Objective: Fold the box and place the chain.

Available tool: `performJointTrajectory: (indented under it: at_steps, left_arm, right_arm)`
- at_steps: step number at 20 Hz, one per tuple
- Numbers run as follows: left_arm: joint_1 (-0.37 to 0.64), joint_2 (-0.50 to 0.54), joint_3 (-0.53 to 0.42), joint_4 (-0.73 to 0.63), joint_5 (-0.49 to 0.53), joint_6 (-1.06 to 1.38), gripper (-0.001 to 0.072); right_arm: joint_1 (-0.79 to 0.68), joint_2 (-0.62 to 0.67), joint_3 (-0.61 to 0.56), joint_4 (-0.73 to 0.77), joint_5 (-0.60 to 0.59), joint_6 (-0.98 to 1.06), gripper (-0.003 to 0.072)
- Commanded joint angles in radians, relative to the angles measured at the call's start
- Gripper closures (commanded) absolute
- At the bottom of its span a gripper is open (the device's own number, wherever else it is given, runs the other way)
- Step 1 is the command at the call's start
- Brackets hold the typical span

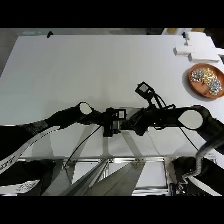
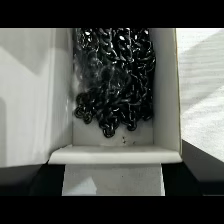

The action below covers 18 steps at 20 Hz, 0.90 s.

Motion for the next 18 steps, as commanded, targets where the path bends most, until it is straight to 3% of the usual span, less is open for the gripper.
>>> performJointTrajectory:
  at_steps: [1,5,7,9,14,18]
  left_arm:
    - [0.000,0.000,0.000,0.000,0.000,0.000,0.0499]
    - [0.000,0.000,0.000,0.000,0.001,0.000,0.0499]
    - [0.000,0.000,0.000,0.000,0.000,0.000,0.0499]
    - [0.000,0.000,0.000,0.000,0.000,0.000,0.0499]
    - [0.000,0.000,0.000,0.000,0.000,0.000,0.0499]
    - [0.000,0.000,0.000,0.000,0.000,0.000,0.0499]
  right_arm:
    - [-0.002,-0.043,0.018,-0.026,0.003,-0.004,0.0480]
    - [-0.015,-0.058,0.185,-0.192,0.104,-0.003,0.0491]
    - [-0.081,-0.090,0.272,-0.204,0.131,-0.003,0.0501]
    - [-0.161,-0.136,0.313,-0.205,0.118,-0.004,0.0579]
    - [-0.217,-0.284,0.300,-0.193,0.196,-0.118,0.0593]
    - [-0.175,-0.296,0.216,-0.099,0.229,-0.286,0.0593]
